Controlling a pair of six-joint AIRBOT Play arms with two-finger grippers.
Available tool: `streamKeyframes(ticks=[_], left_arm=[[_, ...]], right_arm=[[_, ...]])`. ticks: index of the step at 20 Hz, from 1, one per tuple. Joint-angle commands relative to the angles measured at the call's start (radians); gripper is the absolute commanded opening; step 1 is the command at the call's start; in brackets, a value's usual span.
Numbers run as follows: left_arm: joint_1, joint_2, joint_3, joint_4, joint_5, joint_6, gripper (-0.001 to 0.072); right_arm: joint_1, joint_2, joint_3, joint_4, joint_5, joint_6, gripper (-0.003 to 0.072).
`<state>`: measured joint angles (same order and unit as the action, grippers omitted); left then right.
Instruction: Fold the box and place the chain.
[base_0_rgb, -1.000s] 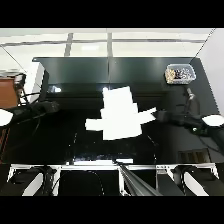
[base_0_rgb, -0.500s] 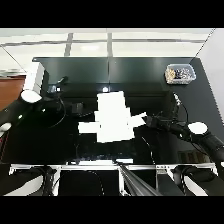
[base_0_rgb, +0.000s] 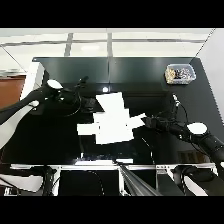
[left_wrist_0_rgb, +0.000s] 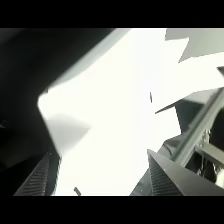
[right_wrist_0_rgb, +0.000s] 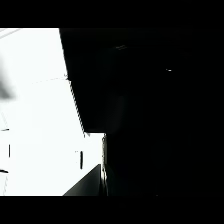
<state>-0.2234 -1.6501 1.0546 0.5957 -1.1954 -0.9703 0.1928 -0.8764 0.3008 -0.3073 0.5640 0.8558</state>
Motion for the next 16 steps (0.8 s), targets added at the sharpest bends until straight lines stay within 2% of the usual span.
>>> streamKeyframes(ticks=[1,2,4,7,9,10,11,12,13,16], left_arm=[[-0.026,-0.101,0.096,-0.01,-0.166,0.088,0.0675],[-0.029,-0.119,0.114,-0.04,-0.24,0.161,0.0664],[-0.041,-0.142,0.145,-0.031,-0.324,0.222,0.0486],[-0.067,-0.192,0.21,0.039,-0.362,0.219,0.0324],[-0.082,-0.209,0.241,0.049,-0.365,0.247,0.014],[-0.083,-0.209,0.249,0.052,-0.367,0.265,0.0109],[-0.082,-0.209,0.257,0.052,-0.369,0.27,0.0076],[-0.081,-0.208,0.267,0.056,-0.375,0.278,0.0029],[-0.08,-0.205,0.277,0.065,-0.381,0.283,0.0028],[-0.085,-0.145,0.276,0.126,-0.368,0.283,0.0025]], right_arm=[[0.001,0.001,-0.001,0.0,0.01,0.0,0.0024],[0.001,0.001,-0.001,0.0,0.015,0.0,0.0024],[0.001,0.001,-0.001,0.0,0.02,0.0,0.0024],[0.001,0.001,-0.001,-0.004,0.019,-0.001,0.0024],[0.001,0.001,-0.001,-0.009,0.02,-0.001,0.0024],[0.001,0.001,0.0,-0.014,0.02,-0.001,0.0026],[0.0,0.001,0.003,-0.035,0.016,0.0,0.0154],[0.0,0.001,0.019,-0.081,0.018,0.0,0.0531],[0.0,0.001,0.049,-0.149,0.05,0.0,0.0709],[0.0,0.005,0.209,-0.47,0.224,-0.001,0.0708]])
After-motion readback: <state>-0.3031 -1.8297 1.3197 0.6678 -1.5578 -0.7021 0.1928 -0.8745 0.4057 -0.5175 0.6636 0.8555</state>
